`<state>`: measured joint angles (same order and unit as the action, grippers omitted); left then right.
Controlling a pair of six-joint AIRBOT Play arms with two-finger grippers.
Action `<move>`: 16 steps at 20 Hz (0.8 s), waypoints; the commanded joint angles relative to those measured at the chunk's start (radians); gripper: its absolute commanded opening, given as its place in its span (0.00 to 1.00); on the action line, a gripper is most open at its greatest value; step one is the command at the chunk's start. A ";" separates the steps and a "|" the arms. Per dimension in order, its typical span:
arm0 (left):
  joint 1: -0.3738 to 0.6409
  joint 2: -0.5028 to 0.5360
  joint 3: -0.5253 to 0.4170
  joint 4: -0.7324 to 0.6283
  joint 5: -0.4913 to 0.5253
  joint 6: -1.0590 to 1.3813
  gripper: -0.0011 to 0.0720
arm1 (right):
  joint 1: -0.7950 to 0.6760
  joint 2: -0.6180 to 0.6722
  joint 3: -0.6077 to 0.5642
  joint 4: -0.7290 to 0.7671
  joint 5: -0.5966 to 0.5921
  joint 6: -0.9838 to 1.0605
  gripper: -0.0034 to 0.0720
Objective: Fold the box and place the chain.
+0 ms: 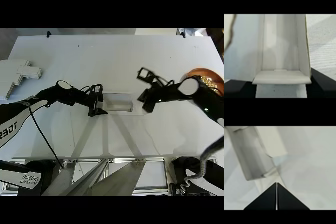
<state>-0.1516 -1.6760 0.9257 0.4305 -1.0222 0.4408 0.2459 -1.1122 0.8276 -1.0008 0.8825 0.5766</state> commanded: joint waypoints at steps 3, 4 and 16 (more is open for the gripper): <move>0.000 0.000 0.001 0.000 0.001 0.000 0.56 | -0.153 0.026 -0.029 -0.155 0.018 0.326 0.06; 0.000 0.000 0.001 0.000 0.002 0.000 0.56 | -0.170 0.016 -0.044 -0.171 0.019 0.378 0.06; 0.000 0.000 0.001 0.000 0.001 0.000 0.56 | -0.138 -0.266 -0.109 0.127 0.038 0.312 0.06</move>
